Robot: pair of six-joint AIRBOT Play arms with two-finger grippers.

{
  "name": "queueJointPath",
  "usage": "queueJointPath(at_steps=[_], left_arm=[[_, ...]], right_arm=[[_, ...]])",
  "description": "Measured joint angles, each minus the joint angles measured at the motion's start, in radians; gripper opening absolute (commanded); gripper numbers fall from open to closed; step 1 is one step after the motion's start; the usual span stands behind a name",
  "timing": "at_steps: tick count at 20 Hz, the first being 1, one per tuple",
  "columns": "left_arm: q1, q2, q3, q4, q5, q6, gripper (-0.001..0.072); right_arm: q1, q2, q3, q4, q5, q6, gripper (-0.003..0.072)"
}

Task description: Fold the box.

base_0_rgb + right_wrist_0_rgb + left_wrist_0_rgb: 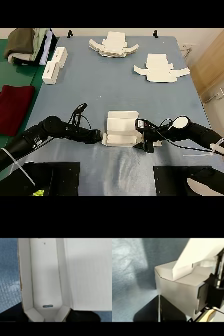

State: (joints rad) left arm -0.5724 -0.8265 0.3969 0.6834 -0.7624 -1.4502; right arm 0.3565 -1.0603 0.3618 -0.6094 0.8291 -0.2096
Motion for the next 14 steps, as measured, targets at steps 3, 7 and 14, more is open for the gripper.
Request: queueJointPath(at_steps=[3,7,14], left_arm=[[-0.004,0.017,0.004,-0.010,0.014,-0.004,0.0484],[-0.007,0.025,0.006,-0.037,0.025,-0.006,0.0486],[-0.009,0.016,0.006,-0.072,0.061,-0.008,0.0473]], right_arm=[[0.000,0.000,0.000,0.000,0.000,0.000,0.0550],[0.000,0.000,0.000,0.000,0.000,0.000,0.0550],[0.000,0.000,0.000,0.000,0.000,0.000,0.0551]])
